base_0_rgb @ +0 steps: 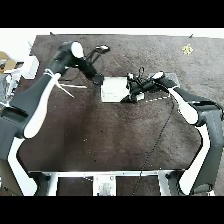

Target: Fold the box and place the chain.

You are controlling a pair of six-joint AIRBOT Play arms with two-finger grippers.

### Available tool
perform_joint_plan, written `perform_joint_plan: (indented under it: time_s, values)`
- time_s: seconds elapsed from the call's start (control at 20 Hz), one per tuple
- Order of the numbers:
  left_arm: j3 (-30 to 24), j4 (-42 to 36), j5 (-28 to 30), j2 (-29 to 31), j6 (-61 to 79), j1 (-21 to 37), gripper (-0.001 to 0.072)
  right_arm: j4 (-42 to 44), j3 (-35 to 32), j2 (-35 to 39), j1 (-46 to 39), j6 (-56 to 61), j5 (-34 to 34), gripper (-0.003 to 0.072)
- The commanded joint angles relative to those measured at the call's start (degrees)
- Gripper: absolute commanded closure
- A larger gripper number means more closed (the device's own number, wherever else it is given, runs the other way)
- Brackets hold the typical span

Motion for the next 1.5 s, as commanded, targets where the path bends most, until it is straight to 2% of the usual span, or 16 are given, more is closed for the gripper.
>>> perform_joint_plan:
  time_s: [0.0,0.1,0.15,0.35,0.45,0.6,0.65,0.75,1.15,1.45]
  values:
    - [-3.6,-21.6,-0.2,-0.5,26.7,8.2,0.0337,0.0,0.0,0.0,0.0,0.0,0.0,0.0301]
    - [-5.6,-24.4,-0.9,-1.6,35.5,10.7,0.0311,0.0,0.0,0.0,0.0,0.0,0.0,0.0301]
    - [-6.2,-25.1,-1.3,-2.5,38.6,11.0,0.0169,0.0,0.0,0.0,0.0,0.0,0.0,0.0301]
    - [-8.2,-25.1,-3.0,-6.1,45.3,10.6,0.0152,0.0,0.0,0.0,0.0,0.0,0.0,0.0301]
    - [-8.8,-25.1,-2.3,-7.7,49.1,10.6,0.0095,0.0,0.0,0.0,0.0,0.0,0.0,0.0301]
    - [-8.8,-25.4,-2.1,-9.6,52.3,10.5,0.0092,0.0,0.0,0.0,0.0,0.0,0.0,0.0301]
    - [-8.8,-25.8,-1.9,-9.9,53.4,10.5,0.0021,0.0,0.0,0.0,0.0,0.0,0.0,0.0301]
    - [-8.8,-26.4,-0.6,-10.3,54.2,10.5,0.0022,0.0,0.0,0.0,0.0,0.0,0.0,0.0301]
    - [-8.9,-34.6,-1.3,-13.6,61.2,10.5,0.0024,0.0,0.0,0.0,0.0,0.0,0.0,0.0301]
    - [-10.0,-35.0,-7.2,-13.5,61.3,10.5,0.0024,0.0,0.0,0.0,0.0,0.0,0.0,0.0301]
